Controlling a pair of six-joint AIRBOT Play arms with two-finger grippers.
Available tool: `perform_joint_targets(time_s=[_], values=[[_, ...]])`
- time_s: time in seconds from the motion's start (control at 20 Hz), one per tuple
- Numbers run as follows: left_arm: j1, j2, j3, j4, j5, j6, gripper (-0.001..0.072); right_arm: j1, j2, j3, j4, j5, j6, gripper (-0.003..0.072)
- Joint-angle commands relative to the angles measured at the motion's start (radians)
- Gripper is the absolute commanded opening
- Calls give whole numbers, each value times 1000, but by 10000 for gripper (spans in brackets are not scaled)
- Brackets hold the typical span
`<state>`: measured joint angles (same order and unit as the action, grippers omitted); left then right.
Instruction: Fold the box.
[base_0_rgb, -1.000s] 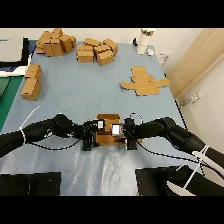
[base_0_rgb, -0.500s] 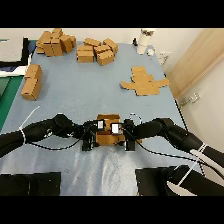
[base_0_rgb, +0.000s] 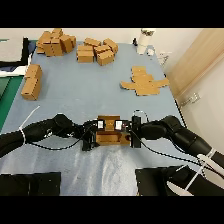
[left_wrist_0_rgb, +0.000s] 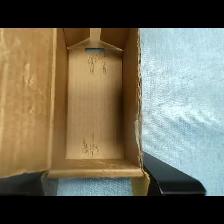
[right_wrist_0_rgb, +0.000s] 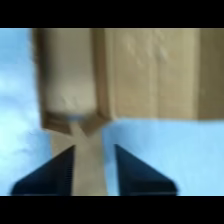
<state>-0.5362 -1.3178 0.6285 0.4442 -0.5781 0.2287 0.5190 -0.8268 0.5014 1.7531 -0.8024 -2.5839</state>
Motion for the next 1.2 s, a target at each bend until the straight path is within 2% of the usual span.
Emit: perform_joint_targets(time_s=[0.0,0.05,0.15,0.25,0.35,0.45,0.7,1.15], values=[[0,0,1,1,0,2,520,-1,58,12,-292,-16,425,218],[0,0,1,1,0,2,521,-5,71,22,-429,-44,659,31],[0,0,1,1,0,2,521,-51,75,31,-613,-142,1077,3],[0,0,1,1,0,2,521,-140,53,30,-589,-256,1213,3],[0,0,1,1,0,2,521,-241,10,29,-441,-312,1229,3],[0,0,1,1,0,2,521,-299,-35,29,-256,-306,1162,3],[0,0,1,1,0,2,521,-305,-129,29,5,-247,1029,2],[0,0,1,1,0,2,521,-305,-149,29,253,-316,889,2]])
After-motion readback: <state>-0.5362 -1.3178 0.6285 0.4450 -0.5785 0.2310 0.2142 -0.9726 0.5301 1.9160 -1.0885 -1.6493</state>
